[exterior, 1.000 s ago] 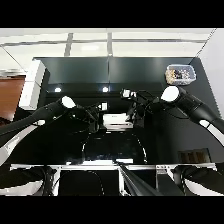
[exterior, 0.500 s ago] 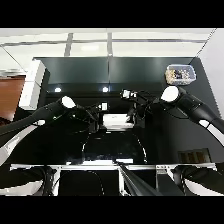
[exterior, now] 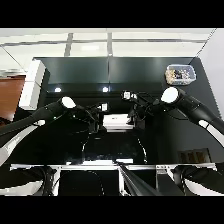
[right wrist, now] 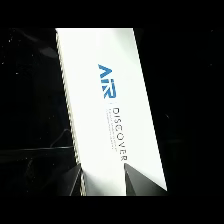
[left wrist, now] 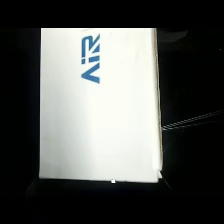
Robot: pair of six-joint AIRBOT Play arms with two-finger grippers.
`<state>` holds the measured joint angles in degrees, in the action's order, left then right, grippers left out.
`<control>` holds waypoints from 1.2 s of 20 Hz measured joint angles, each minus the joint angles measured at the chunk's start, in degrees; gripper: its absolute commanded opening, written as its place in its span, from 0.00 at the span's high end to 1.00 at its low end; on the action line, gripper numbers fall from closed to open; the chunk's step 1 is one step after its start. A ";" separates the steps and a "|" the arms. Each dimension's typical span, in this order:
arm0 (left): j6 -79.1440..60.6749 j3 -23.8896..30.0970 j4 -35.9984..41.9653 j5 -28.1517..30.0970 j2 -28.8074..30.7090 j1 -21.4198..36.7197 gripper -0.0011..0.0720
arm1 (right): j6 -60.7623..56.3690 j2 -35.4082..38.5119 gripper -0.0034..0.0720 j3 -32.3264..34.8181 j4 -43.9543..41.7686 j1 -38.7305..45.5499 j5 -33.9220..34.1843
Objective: Fold the box and place the chain.
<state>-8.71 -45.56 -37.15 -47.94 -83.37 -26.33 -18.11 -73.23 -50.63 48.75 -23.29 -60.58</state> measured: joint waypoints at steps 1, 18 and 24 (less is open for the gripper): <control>0.02 0.00 0.02 -0.04 -0.02 -0.02 0.31 | -0.15 0.17 0.57 0.07 0.20 0.00 -0.07; 0.20 0.00 0.11 0.11 -0.02 -0.02 0.31 | -19.19 5.46 0.94 0.13 -11.17 3.13 -1.42; 0.09 0.00 0.11 0.17 -0.02 -0.02 0.31 | -29.88 3.72 0.94 7.65 -30.53 4.09 3.28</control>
<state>-8.62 -45.56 -37.04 -47.77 -83.40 -26.35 -47.99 -69.52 -42.98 18.22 -19.20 -57.30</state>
